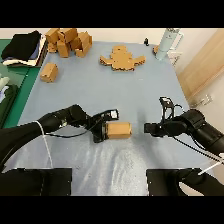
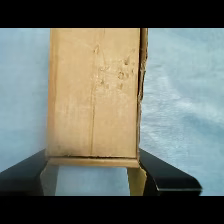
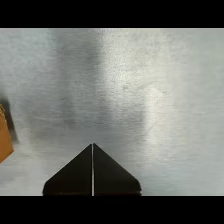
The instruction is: Fold the box.
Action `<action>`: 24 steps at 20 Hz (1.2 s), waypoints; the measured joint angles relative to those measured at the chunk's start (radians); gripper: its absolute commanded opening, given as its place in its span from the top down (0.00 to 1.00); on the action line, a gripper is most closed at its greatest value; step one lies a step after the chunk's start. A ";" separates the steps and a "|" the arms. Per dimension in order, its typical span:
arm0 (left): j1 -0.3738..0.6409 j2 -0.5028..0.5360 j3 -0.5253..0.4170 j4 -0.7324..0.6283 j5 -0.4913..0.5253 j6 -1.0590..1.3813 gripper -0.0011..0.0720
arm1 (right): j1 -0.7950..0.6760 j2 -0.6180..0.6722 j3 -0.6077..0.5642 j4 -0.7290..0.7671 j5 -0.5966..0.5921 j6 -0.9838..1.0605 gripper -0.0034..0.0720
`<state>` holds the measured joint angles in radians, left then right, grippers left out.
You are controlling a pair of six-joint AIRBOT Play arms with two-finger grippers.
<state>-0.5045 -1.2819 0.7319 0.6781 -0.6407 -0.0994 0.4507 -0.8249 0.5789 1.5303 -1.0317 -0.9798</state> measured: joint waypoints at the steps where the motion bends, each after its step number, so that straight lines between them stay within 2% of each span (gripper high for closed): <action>1: 0.024 0.018 0.003 0.000 0.003 -0.016 0.35 | -0.003 -0.003 0.001 0.008 0.010 0.021 0.94; 5: 0.209 0.084 0.008 0.020 0.056 -0.125 0.35 | -0.008 -0.008 0.003 0.023 0.040 0.073 0.94; 12: 0.778 0.115 0.009 0.153 0.132 -0.303 0.35 | -0.010 -0.010 0.004 0.026 0.069 0.097 0.94; 15: 0.937 0.101 0.010 0.160 0.193 -0.321 0.35 | -0.010 -0.010 0.004 0.021 0.099 0.100 0.94; 19: 1.008 0.021 0.059 0.158 0.261 -0.332 0.35 | -0.010 -0.010 0.004 0.019 0.116 0.100 0.94; 24: 0.988 -0.160 0.209 0.105 0.285 -0.338 0.35 | -0.010 -0.010 0.004 0.019 0.126 0.101 0.94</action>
<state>0.4831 -1.4422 0.9405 0.7830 -0.3561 -0.4377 0.4408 -0.8352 0.5831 1.5490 -0.9062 -0.8791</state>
